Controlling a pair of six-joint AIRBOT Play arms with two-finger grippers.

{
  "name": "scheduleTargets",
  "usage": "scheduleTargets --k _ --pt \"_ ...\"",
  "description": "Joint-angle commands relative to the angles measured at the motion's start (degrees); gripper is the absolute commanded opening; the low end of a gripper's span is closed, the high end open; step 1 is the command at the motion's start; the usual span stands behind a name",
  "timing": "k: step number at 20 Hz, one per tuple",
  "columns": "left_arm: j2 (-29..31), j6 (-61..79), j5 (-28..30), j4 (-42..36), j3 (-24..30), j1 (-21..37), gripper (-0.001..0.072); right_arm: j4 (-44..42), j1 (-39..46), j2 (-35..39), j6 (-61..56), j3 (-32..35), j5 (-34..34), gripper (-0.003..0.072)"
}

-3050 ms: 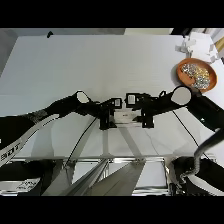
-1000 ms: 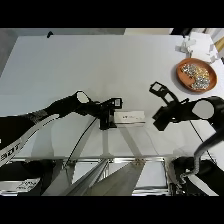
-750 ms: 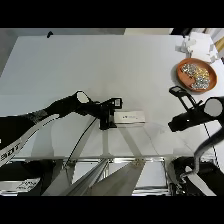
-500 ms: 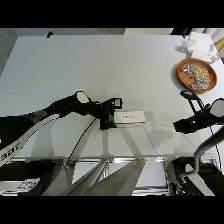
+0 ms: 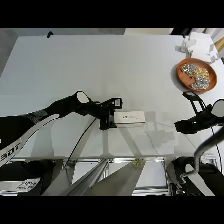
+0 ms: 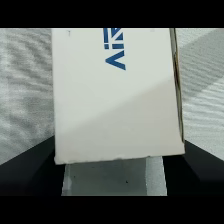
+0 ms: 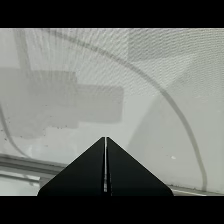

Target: Fold the box and place the chain.

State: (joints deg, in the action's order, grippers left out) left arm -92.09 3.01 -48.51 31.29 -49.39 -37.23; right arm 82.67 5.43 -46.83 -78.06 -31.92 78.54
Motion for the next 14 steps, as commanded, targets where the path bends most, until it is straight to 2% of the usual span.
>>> scheduleTargets --k 1,2,3,4,7,10,12,14 --pt "0.3 0.0 1.1 -0.4 0.0 0.0 0.0206 0.0 0.0 0.0 -0.1 0.0 0.1 0.0012" --pt "0.3 0.0 1.2 -0.4 0.0 0.0 0.0198 0.0 0.0 0.0 -0.1 0.0 0.1 0.0012" --pt "0.4 0.0 1.7 -0.4 0.0 0.0 0.0158 0.0 0.0 0.0 -0.1 0.0 0.1 0.0012" --pt "1.0 -0.9 1.7 0.7 0.0 0.1 0.0008 0.0 0.0 0.0 -0.1 0.0 0.1 0.0012" --pt "5.9 -10.6 4.2 7.5 0.0 0.1 -0.0001 0.0 0.0 0.0 -0.1 0.0 0.1 0.0012" --pt "14.8 -29.0 9.0 23.1 0.0 0.6 -0.0002 0.0 0.0 0.0 -0.1 0.0 0.1 0.0012" --pt "21.5 -43.2 8.2 32.6 0.0 3.0 -0.0002 0.0 0.0 0.0 -0.1 0.0 0.1 0.0012" --pt "27.6 -51.5 5.6 37.4 0.0 7.6 -0.0002 0.0 0.0 0.0 -0.1 0.0 0.1 0.0012"
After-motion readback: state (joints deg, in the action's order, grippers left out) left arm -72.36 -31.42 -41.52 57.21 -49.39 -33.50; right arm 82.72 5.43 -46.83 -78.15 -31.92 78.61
